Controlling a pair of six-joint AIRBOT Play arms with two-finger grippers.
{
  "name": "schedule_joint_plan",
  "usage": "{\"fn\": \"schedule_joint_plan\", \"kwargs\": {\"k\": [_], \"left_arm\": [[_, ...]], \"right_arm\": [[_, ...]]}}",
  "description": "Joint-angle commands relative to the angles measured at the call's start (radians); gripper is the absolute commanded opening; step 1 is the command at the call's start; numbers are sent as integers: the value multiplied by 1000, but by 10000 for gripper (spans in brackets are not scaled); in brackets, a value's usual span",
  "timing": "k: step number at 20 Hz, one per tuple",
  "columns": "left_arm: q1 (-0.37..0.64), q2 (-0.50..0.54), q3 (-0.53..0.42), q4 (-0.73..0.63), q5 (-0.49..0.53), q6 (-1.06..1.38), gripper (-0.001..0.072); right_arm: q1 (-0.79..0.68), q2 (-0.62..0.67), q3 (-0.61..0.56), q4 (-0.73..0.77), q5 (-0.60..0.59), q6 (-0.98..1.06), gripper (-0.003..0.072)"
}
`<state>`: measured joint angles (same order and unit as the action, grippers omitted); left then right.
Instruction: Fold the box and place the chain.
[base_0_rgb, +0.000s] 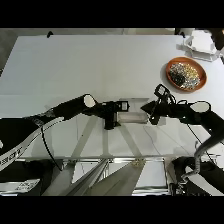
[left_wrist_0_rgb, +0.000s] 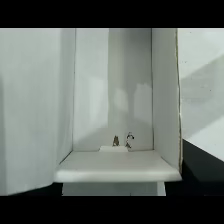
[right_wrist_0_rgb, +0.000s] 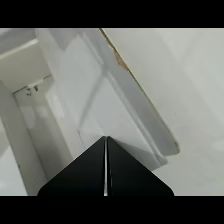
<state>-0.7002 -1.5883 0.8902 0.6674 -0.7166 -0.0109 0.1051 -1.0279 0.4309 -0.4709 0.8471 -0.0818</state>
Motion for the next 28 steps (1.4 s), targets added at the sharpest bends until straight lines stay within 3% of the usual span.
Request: {"fn": "schedule_joint_plan", "kwargs": {"k": [1, 8, 16, 17, 18, 19, 20, 22, 23, 24, 26, 28], "left_arm": [[0, 0, 1, 0, 2, -1, 13], [-1, 0, 1, -2, 1, -1, 13], [0, 0, 1, -1, -30, -1, 28], [0, 2, 1, 0, -32, 4, 160], [1, 3, 1, -1, -28, 3, 366], [1, 5, 1, -1, -28, 3, 498], [2, 9, 1, 0, -29, 2, 449], [2, 21, 1, 0, -37, 3, 279], [2, 27, 1, 0, -36, 3, 277], [3, 33, 1, 0, -36, 3, 310], [4, 40, 1, 0, -31, 2, 656], [3, 42, 1, 0, -31, 3, 691]], "right_arm": [[2, 9, -1, 5, 176, -6, 13], [2, 36, 0, 58, 264, -36, 13], [1, 64, 0, 166, 188, -69, 13], [1, 64, 0, 185, 190, -85, 13], [1, 64, 0, 196, 189, -85, 13], [1, 64, 0, 195, 185, -85, 13], [1, 64, 0, 194, 183, -86, 13], [1, 64, 0, 194, 184, -86, 13], [1, 64, 0, 194, 184, -86, 13], [1, 64, 0, 194, 184, -86, 13], [1, 64, 0, 194, 184, -86, 13], [1, 64, 0, 194, 185, -86, 13]]}}
